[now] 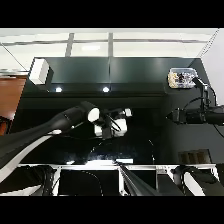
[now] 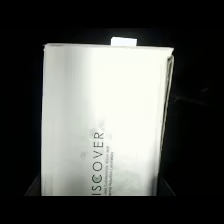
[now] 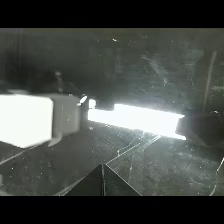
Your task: Fold the box and place the chain.
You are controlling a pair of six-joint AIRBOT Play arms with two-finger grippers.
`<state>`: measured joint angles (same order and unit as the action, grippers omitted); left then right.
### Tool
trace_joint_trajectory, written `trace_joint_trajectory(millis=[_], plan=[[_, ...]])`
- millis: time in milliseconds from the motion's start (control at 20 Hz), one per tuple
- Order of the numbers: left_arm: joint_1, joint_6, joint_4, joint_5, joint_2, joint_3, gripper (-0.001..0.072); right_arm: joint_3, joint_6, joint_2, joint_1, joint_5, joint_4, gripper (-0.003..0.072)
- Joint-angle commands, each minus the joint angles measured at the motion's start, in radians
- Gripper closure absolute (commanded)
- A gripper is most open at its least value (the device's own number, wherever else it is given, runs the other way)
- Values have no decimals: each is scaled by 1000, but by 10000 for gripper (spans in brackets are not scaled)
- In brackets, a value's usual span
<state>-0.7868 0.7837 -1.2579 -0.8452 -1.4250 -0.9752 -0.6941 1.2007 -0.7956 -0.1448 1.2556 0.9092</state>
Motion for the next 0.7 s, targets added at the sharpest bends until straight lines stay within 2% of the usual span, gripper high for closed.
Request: trace_joint_trajectory(millis=[0,100,200,400,550,650], plan=[[117,208,-127,-102,87,0,437,0,0,0,-1,5,0,681],[270,294,-153,-162,144,8,437,0,0,0,-1,5,0,681],[465,352,-156,-216,188,23,437,0,0,0,-1,5,0,681],[909,444,-154,-267,213,43,436,0,0,0,-1,4,0,681],[1175,494,-78,-140,209,42,436,0,0,0,0,-4,-51,681],[1261,404,8,-63,184,36,418,0,0,0,-1,-29,-82,681]])
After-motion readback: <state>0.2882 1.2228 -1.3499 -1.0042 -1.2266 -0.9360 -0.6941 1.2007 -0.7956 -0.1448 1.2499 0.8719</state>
